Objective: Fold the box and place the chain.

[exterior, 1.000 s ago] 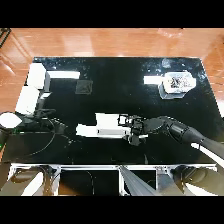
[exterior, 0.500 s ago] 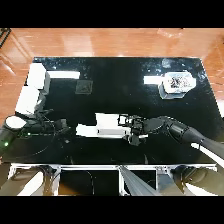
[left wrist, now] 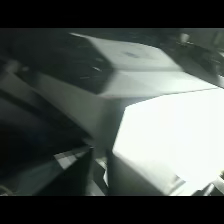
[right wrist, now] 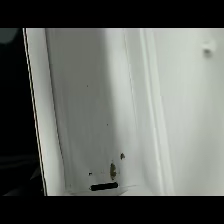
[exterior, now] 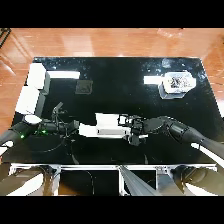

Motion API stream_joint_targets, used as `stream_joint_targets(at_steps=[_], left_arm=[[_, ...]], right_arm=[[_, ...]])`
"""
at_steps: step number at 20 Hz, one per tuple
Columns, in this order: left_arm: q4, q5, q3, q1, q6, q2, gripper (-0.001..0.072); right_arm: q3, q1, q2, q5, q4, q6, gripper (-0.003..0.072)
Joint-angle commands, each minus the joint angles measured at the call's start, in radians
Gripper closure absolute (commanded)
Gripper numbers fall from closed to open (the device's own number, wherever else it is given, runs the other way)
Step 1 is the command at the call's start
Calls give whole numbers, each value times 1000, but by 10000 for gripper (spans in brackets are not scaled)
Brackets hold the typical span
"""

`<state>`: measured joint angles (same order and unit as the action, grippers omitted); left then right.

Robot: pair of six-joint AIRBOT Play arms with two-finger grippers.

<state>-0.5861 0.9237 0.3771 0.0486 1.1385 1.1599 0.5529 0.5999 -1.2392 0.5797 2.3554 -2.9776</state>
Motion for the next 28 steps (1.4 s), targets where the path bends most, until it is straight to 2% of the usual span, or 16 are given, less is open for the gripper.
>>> stream_joint_targets(at_steps=[1,2,8,13,18,23,28], left_arm=[[42,60,39,23,-81,23,242],[41,84,58,23,-84,23,82],[53,211,150,33,-84,23,78],[46,186,169,140,-18,23,80],[30,109,170,216,42,19,82],[-121,-44,170,323,190,-54,82],[-124,-120,170,397,272,-71,82]], right_arm=[[0,1,-1,0,0,0,664],[0,1,-1,0,0,0,663],[0,1,0,-12,0,0,664],[0,1,0,-16,0,0,664],[0,1,-1,-16,0,0,664],[0,1,0,-16,0,0,664],[0,1,0,-16,0,0,664]])
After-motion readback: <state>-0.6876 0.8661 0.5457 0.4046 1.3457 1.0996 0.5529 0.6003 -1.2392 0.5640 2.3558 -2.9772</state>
